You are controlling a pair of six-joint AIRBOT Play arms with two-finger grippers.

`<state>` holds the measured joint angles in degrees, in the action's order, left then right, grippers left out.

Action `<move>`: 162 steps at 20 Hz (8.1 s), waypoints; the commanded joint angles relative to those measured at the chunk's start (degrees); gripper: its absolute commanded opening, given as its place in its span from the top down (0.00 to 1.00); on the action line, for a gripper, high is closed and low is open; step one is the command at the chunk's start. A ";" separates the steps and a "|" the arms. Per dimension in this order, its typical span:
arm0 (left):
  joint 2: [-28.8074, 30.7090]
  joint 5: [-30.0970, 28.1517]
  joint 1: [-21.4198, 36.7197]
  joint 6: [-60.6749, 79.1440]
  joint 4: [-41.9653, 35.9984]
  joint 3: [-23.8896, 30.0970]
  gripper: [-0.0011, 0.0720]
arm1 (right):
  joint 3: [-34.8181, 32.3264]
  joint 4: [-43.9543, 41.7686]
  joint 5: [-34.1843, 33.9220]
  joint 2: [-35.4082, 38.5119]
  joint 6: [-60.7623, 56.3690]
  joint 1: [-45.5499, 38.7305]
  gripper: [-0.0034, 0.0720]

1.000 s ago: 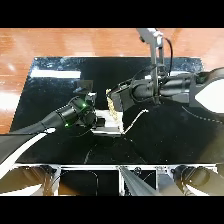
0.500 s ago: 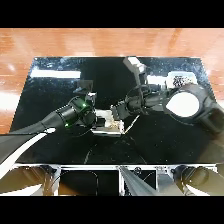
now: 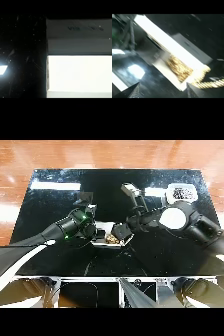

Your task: Fold the box and place the chain.

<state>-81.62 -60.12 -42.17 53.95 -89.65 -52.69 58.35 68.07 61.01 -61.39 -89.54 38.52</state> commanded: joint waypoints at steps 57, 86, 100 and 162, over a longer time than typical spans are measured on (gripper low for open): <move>-0.04 -1.55 0.02 0.02 0.00 0.00 0.96 | -28.46 -23.67 -26.05 -7.93 97.68 -9.14 0.60; -0.04 -1.55 0.02 0.02 0.00 0.00 0.96 | -14.58 -38.77 -16.98 13.86 70.20 -6.95 0.86; -0.04 -1.55 0.02 0.04 -1.07 0.00 0.96 | -8.90 -34.32 -19.63 6.34 63.93 -1.14 0.86; 31.71 -5.16 30.03 39.30 -26.53 16.48 0.29 | 29.81 -12.15 29.07 -34.16 36.54 -8.50 0.08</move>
<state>-49.82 -65.93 -11.27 93.03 -115.96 -36.25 87.94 56.38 86.46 -95.37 -54.17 29.02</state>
